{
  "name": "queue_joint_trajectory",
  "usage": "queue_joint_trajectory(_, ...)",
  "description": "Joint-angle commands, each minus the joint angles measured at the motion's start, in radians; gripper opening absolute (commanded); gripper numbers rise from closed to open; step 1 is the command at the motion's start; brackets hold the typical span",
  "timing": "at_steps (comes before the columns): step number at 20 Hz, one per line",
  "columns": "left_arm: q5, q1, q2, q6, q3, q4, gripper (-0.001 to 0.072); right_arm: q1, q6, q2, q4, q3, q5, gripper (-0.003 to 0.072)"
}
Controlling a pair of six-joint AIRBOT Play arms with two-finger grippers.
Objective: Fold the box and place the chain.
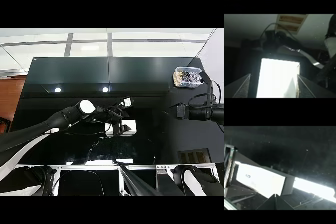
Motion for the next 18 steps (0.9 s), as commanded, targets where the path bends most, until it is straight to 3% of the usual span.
queue_joint_trajectory(1, -0.029, 0.0, -0.006, -0.021, 0.001, 0.024, 0.0712, -0.001, -0.003, 0.001, 0.0, 0.001, -0.011, 0.0011)
queue_joint_trajectory(18, -0.158, -0.001, -0.006, -0.228, 0.062, 0.378, 0.0713, -0.001, -0.003, 0.001, 0.0, 0.001, -0.012, 0.0012)
